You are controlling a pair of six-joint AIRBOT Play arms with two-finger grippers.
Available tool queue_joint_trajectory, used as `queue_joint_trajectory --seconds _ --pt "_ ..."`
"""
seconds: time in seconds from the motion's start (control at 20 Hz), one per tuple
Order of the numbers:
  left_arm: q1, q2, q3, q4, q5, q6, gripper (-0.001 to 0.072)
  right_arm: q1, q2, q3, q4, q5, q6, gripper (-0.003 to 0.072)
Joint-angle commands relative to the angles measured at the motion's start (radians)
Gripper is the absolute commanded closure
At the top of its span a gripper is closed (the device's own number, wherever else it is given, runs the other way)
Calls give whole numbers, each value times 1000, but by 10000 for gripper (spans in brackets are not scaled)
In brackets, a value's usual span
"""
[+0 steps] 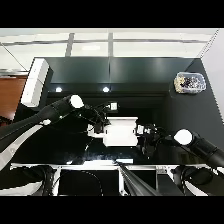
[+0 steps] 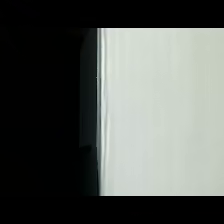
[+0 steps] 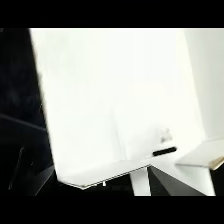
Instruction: Fold the box and place the chain.
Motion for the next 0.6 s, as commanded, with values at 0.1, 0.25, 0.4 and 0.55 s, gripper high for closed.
queue_joint_trajectory --seconds 0.1,0.25,0.4,0.55 --pt "1 -1 0 0 4 0 681 -13 -7 60 49 -25 15 54" --pt "1 -1 0 0 6 0 681 -37 -7 98 9 -7 15 53" --pt "1 -1 0 0 3 -1 681 -56 -7 109 -15 -6 8 53" --pt "0 -1 1 -1 3 -1 681 -90 -56 157 -3 59 -60 53"
